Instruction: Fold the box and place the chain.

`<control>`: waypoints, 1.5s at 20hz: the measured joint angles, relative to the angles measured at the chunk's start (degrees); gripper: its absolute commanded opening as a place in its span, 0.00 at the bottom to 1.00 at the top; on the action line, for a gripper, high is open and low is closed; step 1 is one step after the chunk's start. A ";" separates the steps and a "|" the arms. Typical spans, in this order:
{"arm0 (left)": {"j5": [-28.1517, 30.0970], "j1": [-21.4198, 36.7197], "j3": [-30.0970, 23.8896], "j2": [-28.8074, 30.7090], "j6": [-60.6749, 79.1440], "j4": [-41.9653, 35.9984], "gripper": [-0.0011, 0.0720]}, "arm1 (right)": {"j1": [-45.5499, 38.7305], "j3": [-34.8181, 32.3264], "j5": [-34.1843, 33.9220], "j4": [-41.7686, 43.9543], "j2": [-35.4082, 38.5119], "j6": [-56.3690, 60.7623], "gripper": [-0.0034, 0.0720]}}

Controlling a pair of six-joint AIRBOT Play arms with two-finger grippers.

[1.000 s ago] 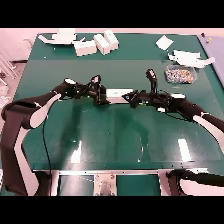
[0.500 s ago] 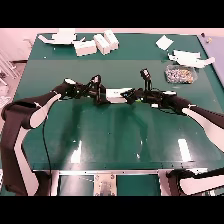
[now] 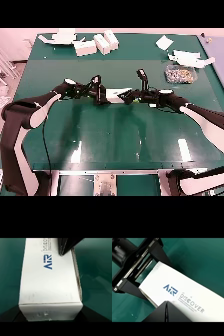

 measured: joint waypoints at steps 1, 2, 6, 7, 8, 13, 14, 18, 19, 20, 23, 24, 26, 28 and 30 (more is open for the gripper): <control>0.07 0.00 0.00 0.00 0.02 -0.09 0.71 | 0.20 -0.02 0.09 -1.14 -0.04 1.14 0.06; 0.09 0.00 -0.02 0.00 0.04 -0.22 0.71 | 0.26 -0.02 0.17 -2.16 -0.15 1.88 0.06; 0.33 -0.02 -0.02 -0.02 0.07 -0.61 0.71 | 0.24 -0.07 0.20 -5.31 -0.59 5.84 0.06; 0.42 -0.02 -0.02 -0.04 0.07 -0.85 0.71 | 0.24 -0.07 0.22 -6.03 -0.72 6.75 0.06; 0.46 -0.02 -0.02 -0.04 0.07 -0.96 0.71 | 0.24 -0.07 0.22 -6.21 -0.83 7.48 0.06; 0.72 -0.04 -0.02 -0.02 0.02 -2.08 0.71 | 0.26 1.60 1.07 -9.33 0.83 9.07 0.06; 1.01 -0.02 -0.02 -0.02 0.00 -2.36 0.71 | 0.26 2.01 1.29 -9.66 1.84 9.29 0.06; 1.97 0.04 -0.02 -0.04 -0.37 -3.04 0.71 | 0.07 3.96 2.73 -8.96 8.68 9.51 0.06; 1.70 -0.07 0.07 0.09 -0.20 -3.21 0.71 | 0.00 4.09 3.04 -9.44 10.25 9.53 0.06; 1.68 -0.02 0.07 0.13 -0.20 -3.45 0.71 | -0.26 4.35 3.15 -8.83 11.96 9.70 0.06; 1.86 0.11 0.07 0.07 -0.15 -3.04 0.71 | -1.99 4.59 3.15 -8.79 15.91 10.73 0.06; 1.86 0.04 0.07 0.04 -0.13 -2.97 0.71 | -2.75 4.74 3.21 -8.11 17.07 11.17 0.06; 1.79 -0.02 0.07 0.04 -0.04 -2.89 0.71 | -4.39 4.66 3.17 -8.76 18.64 12.02 0.06; 1.79 0.02 0.07 0.04 -0.02 -2.75 0.71 | -6.29 4.66 3.23 -9.53 20.50 14.23 0.06; 1.81 0.02 0.07 0.04 -0.02 -2.60 0.71 | -8.24 4.26 3.23 -11.69 22.01 16.68 0.06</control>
